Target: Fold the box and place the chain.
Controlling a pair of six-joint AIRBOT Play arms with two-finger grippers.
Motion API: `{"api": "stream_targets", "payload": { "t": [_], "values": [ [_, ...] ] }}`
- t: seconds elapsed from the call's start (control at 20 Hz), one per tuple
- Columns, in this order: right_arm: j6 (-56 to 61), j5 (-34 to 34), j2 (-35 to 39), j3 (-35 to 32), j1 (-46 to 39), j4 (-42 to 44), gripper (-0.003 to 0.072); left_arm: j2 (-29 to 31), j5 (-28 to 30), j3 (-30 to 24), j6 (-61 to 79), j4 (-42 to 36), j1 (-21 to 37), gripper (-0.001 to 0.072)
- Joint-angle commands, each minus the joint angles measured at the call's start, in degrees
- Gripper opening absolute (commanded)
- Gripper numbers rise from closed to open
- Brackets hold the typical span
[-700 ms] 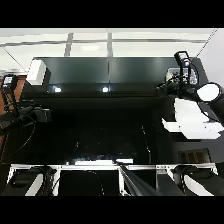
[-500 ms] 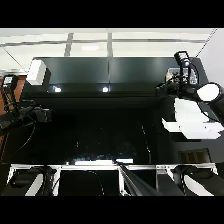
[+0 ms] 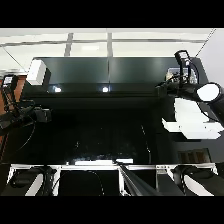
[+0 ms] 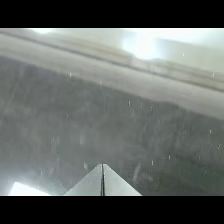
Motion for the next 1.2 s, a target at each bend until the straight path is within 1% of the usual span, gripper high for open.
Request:
{"api": "stream_targets", "payload": {
  "t": [0.0, 0.05, 0.1, 0.15, 0.2, 0.25, 0.3, 0.35, 0.4, 0.45, 0.5, 0.55, 0.6, 0.65, 0.7, 0.8, 0.85, 0.95, 1.0, 1.05, 1.15],
  "values": [
    [0.0, -8.1, 0.0, 0.0, 0.0, 2.4, 0.0026, 0.0, 0.0, 0.0, 0.0, 0.0, 0.1, 0.0028],
    [0.2, -11.6, 0.0, 0.0, -0.3, 1.7, 0.0299, 0.0, 0.0, 0.0, 0.0, 0.0, 0.1, 0.0028],
    [2.9, -16.4, 0.0, 0.0, -0.9, 2.3, 0.072, 0.0, 0.0, 0.0, 0.0, 0.0, 0.1, 0.0028],
    [6.0, -20.8, 0.0, 0.2, -2.1, 2.2, 0.072, 0.0, 0.2, 0.0, 0.0, -0.2, 0.1, 0.0028],
    [7.0, -23.3, 0.0, 0.5, -4.6, 1.8, 0.072, 0.0, 1.7, 0.0, 0.0, -1.2, 0.1, 0.0028],
    [8.9, -25.2, 0.0, 0.5, -9.1, 1.9, 0.072, 0.0, 3.6, 0.0, 0.0, -1.5, 0.1, 0.0028],
    [11.1, -25.6, -0.2, 0.5, -14.6, 1.9, 0.0719, 0.0, 4.2, 0.0, 0.0, -1.5, 0.1, 0.0028],
    [13.4, -24.5, -0.5, 0.5, -21.8, 1.9, 0.0718, 0.0, 4.5, 0.0, 0.0, -1.5, 0.1, 0.0028],
    [14.8, -21.4, -1.2, 1.0, -28.9, 1.9, 0.0718, 0.0, 5.1, 0.0, 0.0, -1.4, 0.1, 0.0028],
    [14.7, -15.7, -2.3, 2.2, -36.3, 1.5, 0.0718, 0.0, 5.8, 0.0, 0.0, -1.1, 0.1, 0.0028],
    [14.5, -8.0, -4.0, 4.2, -44.2, -1.0, 0.0717, -0.1, 6.3, 0.0, 0.0, -1.0, 0.1, 0.0033],
    [13.0, 0.6, -6.4, 6.9, -51.4, -4.5, 0.0717, -0.4, 6.8, 0.0, 0.0, -1.0, 0.1, 0.0204],
    [9.7, 8.5, -8.9, 9.8, -57.2, -7.3, 0.0717, -0.8, 7.1, 0.0, 0.0, -1.1, 0.0, 0.06],
    [6.7, 15.9, -11.9, 13.0, -62.5, -9.0, 0.0717, -1.4, 7.4, 0.0, -0.4, -1.0, 0.1, 0.0708],
    [5.0, 21.6, -14.8, 16.0, -66.7, -9.2, 0.0717, -2.3, 7.4, 0.0, -0.4, -1.1, 0.1, 0.0708],
    [3.5, 32.5, -21.2, 21.6, -72.5, -8.9, 0.0716, -4.4, 7.4, 0.0, -1.2, -1.5, 0.1, 0.0708],
    [1.6, 37.6, -24.8, 23.8, -73.7, -8.2, 0.0717, -5.4, 7.4, 0.0, -1.8, -1.5, 0.1, 0.0708],
    [-4.5, 46.5, -30.6, 26.7, -73.3, -7.3, 0.0716, -7.1, 7.4, 0.0, -3.1, -1.5, 0.1, 0.0708],
    [-6.9, 49.2, -32.6, 27.3, -72.3, -7.5, 0.0716, -7.6, 7.4, 0.0, -3.1, -1.5, 0.0, 0.0708],
    [-8.7, 50.2, -33.9, 27.3, -70.9, -8.3, 0.0716, -8.1, 7.3, 0.0, -3.1, -1.7, 0.1, 0.0708],
    [-11.0, 50.1, -34.9, 27.3, -67.8, -10.5, 0.0715, -8.7, 7.2, 0.0, -3.1, -1.7, 0.0, 0.0707]
  ]
}}
